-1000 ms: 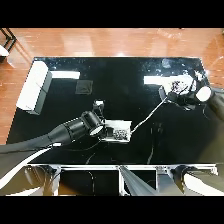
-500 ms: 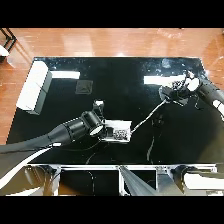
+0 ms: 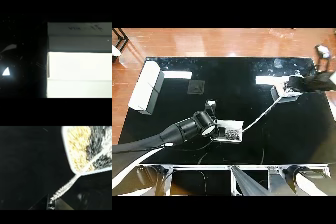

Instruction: Fold the box and place the chain.

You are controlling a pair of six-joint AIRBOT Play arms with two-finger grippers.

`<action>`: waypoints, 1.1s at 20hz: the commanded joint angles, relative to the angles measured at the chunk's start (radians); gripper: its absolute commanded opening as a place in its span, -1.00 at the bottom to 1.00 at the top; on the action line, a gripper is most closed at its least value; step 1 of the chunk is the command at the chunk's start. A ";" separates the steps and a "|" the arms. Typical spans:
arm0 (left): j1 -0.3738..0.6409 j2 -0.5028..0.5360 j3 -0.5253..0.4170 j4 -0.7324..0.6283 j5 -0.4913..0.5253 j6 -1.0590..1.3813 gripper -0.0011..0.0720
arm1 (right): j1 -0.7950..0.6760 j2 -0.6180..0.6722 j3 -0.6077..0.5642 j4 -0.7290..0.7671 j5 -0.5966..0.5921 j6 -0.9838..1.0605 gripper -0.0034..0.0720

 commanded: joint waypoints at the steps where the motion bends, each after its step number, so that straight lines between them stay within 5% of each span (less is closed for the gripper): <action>1: -0.001 0.000 0.000 0.000 -0.001 0.001 -0.91 | 0.000 0.287 0.003 0.043 0.130 -0.099 -0.86; 5: -0.001 0.000 0.000 0.001 0.000 0.001 -0.90 | 0.000 0.469 0.003 0.200 0.274 -0.102 -0.86; 9: -0.001 0.000 0.000 0.001 0.000 0.008 -0.90 | 0.015 0.505 0.003 0.394 0.387 -0.144 -0.86; 18: -0.001 0.000 0.000 0.000 0.000 0.008 -0.90 | 0.194 0.505 0.003 0.792 0.167 -0.164 -0.86; 22: -0.001 0.000 0.000 0.000 0.000 0.008 -0.90 | 0.264 0.505 0.003 0.842 0.060 -0.163 -0.86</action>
